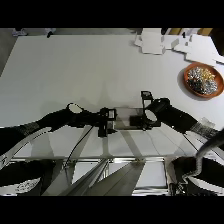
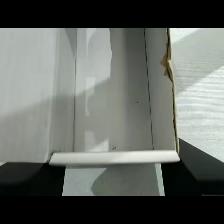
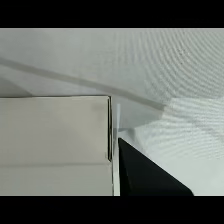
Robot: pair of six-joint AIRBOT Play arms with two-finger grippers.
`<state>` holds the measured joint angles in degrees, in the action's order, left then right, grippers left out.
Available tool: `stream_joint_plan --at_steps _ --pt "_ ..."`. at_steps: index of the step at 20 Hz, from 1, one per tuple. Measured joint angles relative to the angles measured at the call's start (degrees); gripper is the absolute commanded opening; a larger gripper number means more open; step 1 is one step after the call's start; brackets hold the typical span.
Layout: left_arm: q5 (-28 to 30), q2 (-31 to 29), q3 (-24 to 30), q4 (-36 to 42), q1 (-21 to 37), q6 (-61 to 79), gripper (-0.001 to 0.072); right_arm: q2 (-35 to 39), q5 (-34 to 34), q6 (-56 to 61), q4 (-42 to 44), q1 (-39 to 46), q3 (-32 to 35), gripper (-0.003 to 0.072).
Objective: Fold the box and place the chain.
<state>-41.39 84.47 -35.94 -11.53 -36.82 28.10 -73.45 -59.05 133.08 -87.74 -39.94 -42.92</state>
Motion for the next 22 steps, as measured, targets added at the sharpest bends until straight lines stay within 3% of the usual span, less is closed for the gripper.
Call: stream_joint_plan --at_steps 5,7,9,11,12,16,18,22 --pt "0.02 0.0 0.0 -0.13 0.0 0.11 0.0011 -0.37 -0.24 0.35 -0.68 0.0 -0.04 0.0025" --pt "0.02 0.0 0.0 0.0 0.0 -0.07 0.0011 -0.39 -0.26 0.52 -0.87 0.0 -0.04 0.0202" --pt "-0.04 0.0 0.0 0.13 0.0 -0.07 0.001 0.15 -0.55 -0.92 -1.49 0.02 0.0 0.021" --pt "-0.02 0.0 0.0 0.09 0.0 -0.07 0.0011 1.79 -1.29 -5.42 -1.81 0.0 -0.02 0.0432" --pt "-0.04 0.0 0.0 0.04 0.0 -0.07 0.0011 3.13 -2.69 -8.94 -2.32 0.0 -0.09 0.0463" --pt "-0.04 0.0 0.0 0.04 0.0 -0.04 0.0011 10.25 -13.0 -21.2 -3.85 1.33 -3.13 0.0451" --pt "0.0 0.0 0.0 -0.02 0.0 -0.02 0.0011 13.94 -18.25 -26.21 -5.35 3.78 -7.17 0.0377" --pt "0.0 0.0 0.0 -0.02 0.0 -0.02 0.001 17.31 -19.26 -35.82 -8.63 15.19 -16.94 0.0377"
